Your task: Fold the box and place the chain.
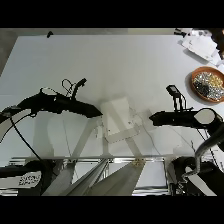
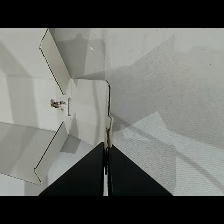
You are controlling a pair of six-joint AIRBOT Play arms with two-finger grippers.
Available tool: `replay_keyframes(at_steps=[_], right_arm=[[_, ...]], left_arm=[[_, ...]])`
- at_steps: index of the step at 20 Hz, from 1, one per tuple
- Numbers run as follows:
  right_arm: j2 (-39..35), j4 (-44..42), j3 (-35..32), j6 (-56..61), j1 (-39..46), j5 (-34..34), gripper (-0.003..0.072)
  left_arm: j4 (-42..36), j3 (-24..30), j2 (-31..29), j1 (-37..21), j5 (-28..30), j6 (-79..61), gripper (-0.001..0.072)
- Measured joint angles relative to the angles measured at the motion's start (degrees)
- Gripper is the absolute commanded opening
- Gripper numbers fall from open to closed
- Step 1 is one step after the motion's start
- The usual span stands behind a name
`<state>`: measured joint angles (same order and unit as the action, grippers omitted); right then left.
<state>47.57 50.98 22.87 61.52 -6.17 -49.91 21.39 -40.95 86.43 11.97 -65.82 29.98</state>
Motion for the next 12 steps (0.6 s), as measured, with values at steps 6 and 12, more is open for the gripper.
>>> replay_keyframes(at_steps=[6, 12], right_arm=[[0.00, -0.02, 0.00, -0.02, 0.00, -0.59, 0.0009], [0.00, -0.02, 0.00, 0.00, 0.00, -1.99, 0.0009]], left_arm=[[-2.89, -0.02, 2.62, 4.79, 1.97, -3.98, 0.0418], [-8.74, -2.86, 6.32, 6.84, 3.19, -8.28, 0.0412]])
